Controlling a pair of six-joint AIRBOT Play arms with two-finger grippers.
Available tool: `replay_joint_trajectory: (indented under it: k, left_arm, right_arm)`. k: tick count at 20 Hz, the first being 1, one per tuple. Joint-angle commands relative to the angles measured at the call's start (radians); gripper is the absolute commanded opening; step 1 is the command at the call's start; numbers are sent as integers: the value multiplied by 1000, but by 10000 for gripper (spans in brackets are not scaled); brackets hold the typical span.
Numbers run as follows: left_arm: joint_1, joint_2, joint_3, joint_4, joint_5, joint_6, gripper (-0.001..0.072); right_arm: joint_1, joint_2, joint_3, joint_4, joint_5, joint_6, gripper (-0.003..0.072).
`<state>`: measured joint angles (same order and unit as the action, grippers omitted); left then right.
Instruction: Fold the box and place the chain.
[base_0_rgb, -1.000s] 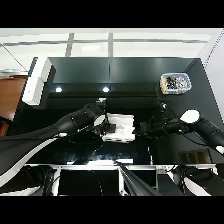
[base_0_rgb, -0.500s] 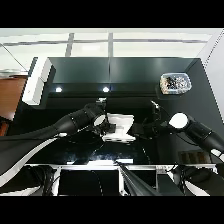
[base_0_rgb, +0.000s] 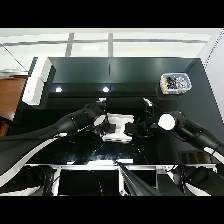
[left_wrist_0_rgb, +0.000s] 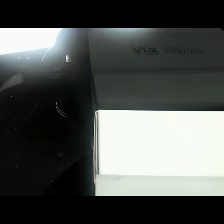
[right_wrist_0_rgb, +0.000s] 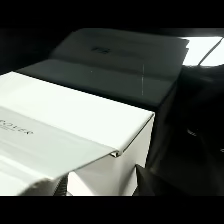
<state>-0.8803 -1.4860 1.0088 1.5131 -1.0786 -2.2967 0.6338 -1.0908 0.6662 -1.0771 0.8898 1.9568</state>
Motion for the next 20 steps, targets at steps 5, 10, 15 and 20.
replay_joint_trajectory:
  k: [5, 10, 15, 20]
  left_arm:
    - [0, 0, -1, 1, -3, 13, 34]
    - [0, 0, -1, 0, -5, 13, 34]
    - [0, 0, -1, 0, -5, 13, 34]
    - [0, 0, -1, -3, -7, 13, 34]
  right_arm:
    - [92, -86, 116, -219, 84, 167, 424]
    - [150, -176, 208, -327, 181, 214, 350]
    - [163, -195, 227, -370, 218, 299, 343]
    - [166, -195, 227, -391, 228, 405, 274]
